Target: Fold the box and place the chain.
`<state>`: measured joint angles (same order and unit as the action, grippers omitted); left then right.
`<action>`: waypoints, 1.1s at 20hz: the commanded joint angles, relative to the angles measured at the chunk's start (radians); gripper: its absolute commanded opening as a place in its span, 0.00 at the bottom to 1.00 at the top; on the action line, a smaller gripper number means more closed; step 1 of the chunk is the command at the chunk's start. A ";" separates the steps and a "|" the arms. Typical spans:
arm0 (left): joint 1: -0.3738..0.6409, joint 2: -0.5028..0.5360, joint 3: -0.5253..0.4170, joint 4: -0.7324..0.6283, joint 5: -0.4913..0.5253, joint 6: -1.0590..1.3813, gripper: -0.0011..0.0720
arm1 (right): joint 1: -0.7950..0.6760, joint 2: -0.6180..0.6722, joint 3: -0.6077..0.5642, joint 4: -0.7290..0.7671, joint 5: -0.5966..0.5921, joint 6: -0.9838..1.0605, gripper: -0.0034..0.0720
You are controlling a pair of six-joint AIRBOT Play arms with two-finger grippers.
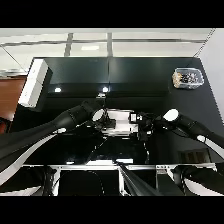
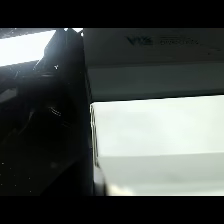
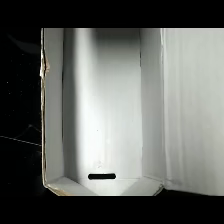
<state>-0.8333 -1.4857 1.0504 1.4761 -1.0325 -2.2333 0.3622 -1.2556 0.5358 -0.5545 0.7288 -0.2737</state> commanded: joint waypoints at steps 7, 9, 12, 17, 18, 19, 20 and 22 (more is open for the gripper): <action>0.000 0.000 0.000 -0.001 -0.002 0.000 0.05 | 0.001 0.030 0.000 0.000 0.002 0.035 1.00; 0.000 0.000 0.000 0.000 -0.004 0.000 0.05 | 0.000 0.083 0.000 -0.042 0.010 0.039 1.00; 0.001 0.000 0.000 0.002 -0.009 0.000 0.05 | -0.001 0.159 0.000 -0.146 0.042 0.093 1.00; 0.001 0.000 0.000 0.013 -0.024 0.000 0.05 | -0.007 0.195 0.000 -0.214 0.079 0.132 1.00; 0.002 0.000 0.000 0.018 -0.023 0.000 0.05 | -0.007 0.195 0.000 -0.215 0.076 0.131 1.00; 0.002 0.000 0.000 0.022 -0.023 0.000 0.05 | -0.007 0.195 0.000 -0.214 0.074 0.130 1.00; 0.002 0.000 0.000 0.026 -0.023 0.000 0.05 | -0.007 0.194 0.000 -0.214 0.073 0.125 1.00; 0.002 0.000 0.000 0.026 -0.021 0.000 0.05 | -0.006 0.193 0.000 -0.213 0.076 0.125 0.89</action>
<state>-0.8322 -1.4857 1.0504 1.4937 -1.0557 -2.2322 0.3561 -1.0660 0.5358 -0.7578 0.7959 -0.1524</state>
